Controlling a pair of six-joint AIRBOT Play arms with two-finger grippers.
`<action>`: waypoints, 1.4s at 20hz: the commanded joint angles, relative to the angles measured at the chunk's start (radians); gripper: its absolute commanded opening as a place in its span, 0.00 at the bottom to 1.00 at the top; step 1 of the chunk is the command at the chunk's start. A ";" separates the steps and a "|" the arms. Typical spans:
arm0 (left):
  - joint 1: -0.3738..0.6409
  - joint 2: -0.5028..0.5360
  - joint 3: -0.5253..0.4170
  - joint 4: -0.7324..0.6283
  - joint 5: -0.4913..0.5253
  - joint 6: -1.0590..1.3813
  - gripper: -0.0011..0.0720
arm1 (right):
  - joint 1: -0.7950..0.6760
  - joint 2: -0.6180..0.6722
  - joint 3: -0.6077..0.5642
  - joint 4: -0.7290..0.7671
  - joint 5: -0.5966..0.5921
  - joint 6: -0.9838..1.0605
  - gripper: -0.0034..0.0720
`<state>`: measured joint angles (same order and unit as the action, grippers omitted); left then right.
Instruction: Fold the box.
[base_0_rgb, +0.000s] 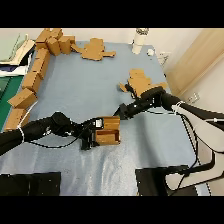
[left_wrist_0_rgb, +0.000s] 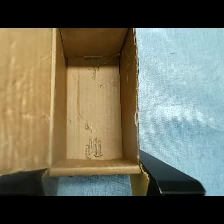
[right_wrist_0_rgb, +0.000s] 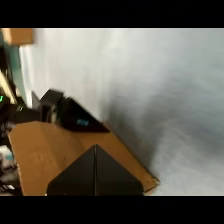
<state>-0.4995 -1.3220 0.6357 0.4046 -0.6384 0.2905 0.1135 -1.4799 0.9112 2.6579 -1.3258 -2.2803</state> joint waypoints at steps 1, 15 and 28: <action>0.000 0.000 0.001 0.000 0.000 0.000 0.65 | 0.077 0.107 -0.085 0.000 0.016 -0.223 0.05; 0.000 0.000 0.001 0.000 0.000 0.000 0.65 | 0.553 0.646 -0.431 -0.542 0.714 -0.365 0.05; 0.000 0.000 0.001 0.000 0.000 0.000 0.65 | 0.749 0.671 -0.428 -0.785 0.768 -0.323 0.51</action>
<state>-0.4995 -1.3220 0.6357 0.4042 -0.6380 0.2905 0.8452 -0.8146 0.4820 1.9148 -0.5690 -2.6328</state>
